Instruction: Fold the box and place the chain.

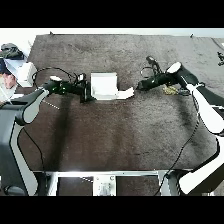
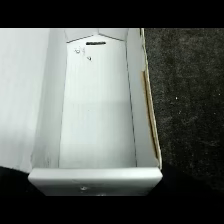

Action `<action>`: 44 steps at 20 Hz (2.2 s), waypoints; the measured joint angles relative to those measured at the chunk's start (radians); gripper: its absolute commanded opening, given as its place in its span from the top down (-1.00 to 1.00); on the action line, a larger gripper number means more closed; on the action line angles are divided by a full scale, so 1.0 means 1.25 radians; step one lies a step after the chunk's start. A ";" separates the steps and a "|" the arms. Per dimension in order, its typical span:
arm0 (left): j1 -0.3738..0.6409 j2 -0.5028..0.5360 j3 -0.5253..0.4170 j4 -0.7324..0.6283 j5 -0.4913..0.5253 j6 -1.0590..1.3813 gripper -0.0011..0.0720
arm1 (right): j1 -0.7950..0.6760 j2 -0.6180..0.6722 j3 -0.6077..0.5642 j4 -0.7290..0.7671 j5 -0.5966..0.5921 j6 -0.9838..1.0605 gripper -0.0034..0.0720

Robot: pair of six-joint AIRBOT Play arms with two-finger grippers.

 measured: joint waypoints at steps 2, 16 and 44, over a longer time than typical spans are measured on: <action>0.000 0.000 0.000 0.000 0.000 0.000 0.41 | 0.010 -0.021 -0.019 0.039 0.000 0.003 0.94; 0.000 0.000 0.000 0.000 0.000 0.000 0.41 | 0.044 -0.034 -0.043 0.320 0.047 -0.083 -0.45; 0.000 0.000 0.000 0.000 0.000 0.000 0.41 | 0.214 -0.036 0.073 -0.013 -0.071 0.147 -0.18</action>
